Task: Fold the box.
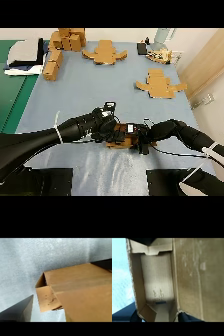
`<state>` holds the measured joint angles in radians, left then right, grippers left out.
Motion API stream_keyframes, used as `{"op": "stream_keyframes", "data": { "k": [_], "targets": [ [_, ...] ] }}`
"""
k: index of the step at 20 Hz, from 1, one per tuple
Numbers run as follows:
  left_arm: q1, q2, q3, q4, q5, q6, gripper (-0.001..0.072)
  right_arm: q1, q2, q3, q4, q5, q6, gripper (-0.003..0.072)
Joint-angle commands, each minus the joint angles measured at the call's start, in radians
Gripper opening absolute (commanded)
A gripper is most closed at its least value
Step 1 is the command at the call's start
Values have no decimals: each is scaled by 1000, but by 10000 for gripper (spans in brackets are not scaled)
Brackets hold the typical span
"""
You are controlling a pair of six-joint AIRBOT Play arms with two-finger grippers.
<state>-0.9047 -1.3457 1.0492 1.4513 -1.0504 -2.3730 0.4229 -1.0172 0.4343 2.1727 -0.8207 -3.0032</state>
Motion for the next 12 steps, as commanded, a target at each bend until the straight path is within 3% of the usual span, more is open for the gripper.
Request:
{"op": "stream_keyframes", "data": {
  "k": [1,5,12],
  "targets": [
    [-14,-28,32,31,-51,-30,548,0,0,1,0,0,1,467],
    [-47,-90,95,47,-60,-21,547,0,0,1,0,0,1,466],
    [-50,-122,116,46,-89,-30,526,0,0,1,0,0,1,467]
  ]
}}
